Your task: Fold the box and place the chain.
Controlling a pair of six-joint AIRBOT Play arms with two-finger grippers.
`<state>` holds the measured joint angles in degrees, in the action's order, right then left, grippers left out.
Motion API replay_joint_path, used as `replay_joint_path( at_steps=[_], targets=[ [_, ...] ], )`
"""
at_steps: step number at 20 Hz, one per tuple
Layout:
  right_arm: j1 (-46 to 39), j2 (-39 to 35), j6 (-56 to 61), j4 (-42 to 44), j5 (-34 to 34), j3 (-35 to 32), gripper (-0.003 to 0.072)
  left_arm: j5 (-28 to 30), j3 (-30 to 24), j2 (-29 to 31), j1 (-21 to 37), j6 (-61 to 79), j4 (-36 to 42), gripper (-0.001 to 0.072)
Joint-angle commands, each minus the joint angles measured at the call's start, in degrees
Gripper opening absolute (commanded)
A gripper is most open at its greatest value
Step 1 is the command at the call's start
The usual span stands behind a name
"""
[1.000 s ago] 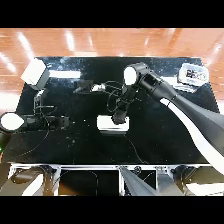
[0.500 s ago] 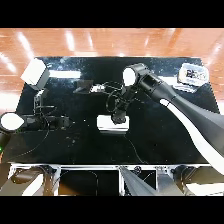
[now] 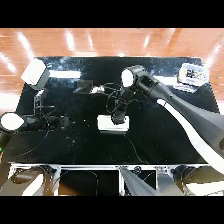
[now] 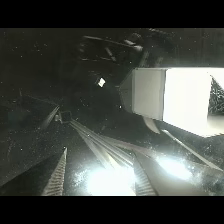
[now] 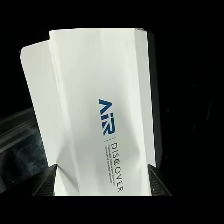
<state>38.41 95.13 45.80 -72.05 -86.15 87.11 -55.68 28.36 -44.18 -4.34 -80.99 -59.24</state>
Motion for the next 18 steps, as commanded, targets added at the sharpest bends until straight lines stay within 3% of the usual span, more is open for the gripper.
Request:
replay_joint_path(
  at_steps=[1, 5, 6, 7, 8, 18],
  targets=[
    [0.0, 0.4, 0.0, 0.0, 0.0, 0.0, 0.072, 0.0, 0.0, 0.0, 0.0, 0.0, 0.0, 0.0507],
    [0.0, 0.4, 0.0, 0.0, -0.3, 0.0, 0.0713, 0.0, 0.0, 0.0, 0.0, 0.0, 0.0, 0.0508],
    [0.0, 0.4, 0.0, 0.0, -0.5, 0.0, 0.0681, 0.0, 0.0, 0.0, 0.0, 0.0, 0.3, 0.0507],
    [0.0, 0.4, 0.0, 0.0, -0.7, 0.0, 0.0494, 0.1, 0.0, 0.0, 0.0, 0.0, 0.4, 0.0508],
    [0.0, 0.4, 0.0, 0.0, -1.0, 0.0, 0.0368, 0.1, 0.0, 0.0, 0.0, 0.0, 0.4, 0.0508],
    [0.0, 0.4, 1.4, 0.0, -0.1, 0.0, 0.0379, 0.2, 0.0, 0.0, 0.0, 0.0, 0.4, 0.0508]
  ],
)
